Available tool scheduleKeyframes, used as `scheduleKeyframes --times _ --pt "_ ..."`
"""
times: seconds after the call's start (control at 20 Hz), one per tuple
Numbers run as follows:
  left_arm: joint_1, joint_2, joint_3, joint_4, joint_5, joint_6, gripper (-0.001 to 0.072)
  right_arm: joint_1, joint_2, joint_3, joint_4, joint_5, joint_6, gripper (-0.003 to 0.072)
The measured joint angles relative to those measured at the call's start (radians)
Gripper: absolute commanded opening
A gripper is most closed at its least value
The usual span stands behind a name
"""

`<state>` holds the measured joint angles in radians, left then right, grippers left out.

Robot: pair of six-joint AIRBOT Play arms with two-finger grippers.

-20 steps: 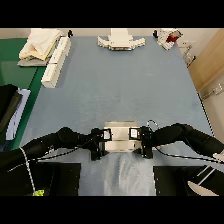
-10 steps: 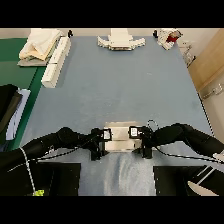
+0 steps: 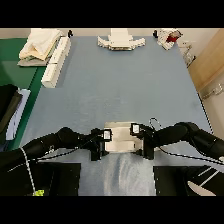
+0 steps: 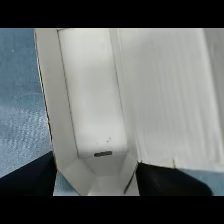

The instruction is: Fold the box.

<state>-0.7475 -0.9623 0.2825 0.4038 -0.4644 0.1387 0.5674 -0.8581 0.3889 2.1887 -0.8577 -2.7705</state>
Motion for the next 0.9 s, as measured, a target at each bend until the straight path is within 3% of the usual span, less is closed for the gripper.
scheduleKeyframes --times 0.25,0.3,0.4,0.45,0.5,0.65,0.8,0.9 --pt "0.000 0.000 0.000 0.000 0.001 0.000 0.0528 0.000 0.092 0.077 -0.206 -0.162 0.326 0.0710" --pt "0.000 0.000 0.000 0.000 0.001 0.000 0.0528 0.000 0.108 0.095 -0.241 -0.199 0.420 0.0649" --pt "0.000 0.000 0.000 0.000 0.001 0.000 0.0528 0.000 0.138 0.124 -0.288 -0.262 0.655 0.0393" --pt "0.000 0.000 0.000 0.000 0.001 0.000 0.0529 0.000 0.146 0.130 -0.290 -0.278 0.784 0.0323" --pt "0.000 0.000 0.000 0.000 0.001 0.000 0.0528 0.000 0.148 0.130 -0.275 -0.287 0.901 0.0313" --pt "0.000 0.000 0.000 0.000 0.001 0.000 0.0529 0.029 0.123 0.093 -0.068 -0.231 1.156 0.0291" --pt "0.000 0.000 0.000 0.000 0.001 0.000 0.0528 0.101 0.074 0.097 0.124 -0.069 1.266 0.0279" --pt "0.000 0.000 0.000 0.000 0.001 0.000 0.0528 0.124 0.043 0.132 0.172 0.053 1.302 0.0279"
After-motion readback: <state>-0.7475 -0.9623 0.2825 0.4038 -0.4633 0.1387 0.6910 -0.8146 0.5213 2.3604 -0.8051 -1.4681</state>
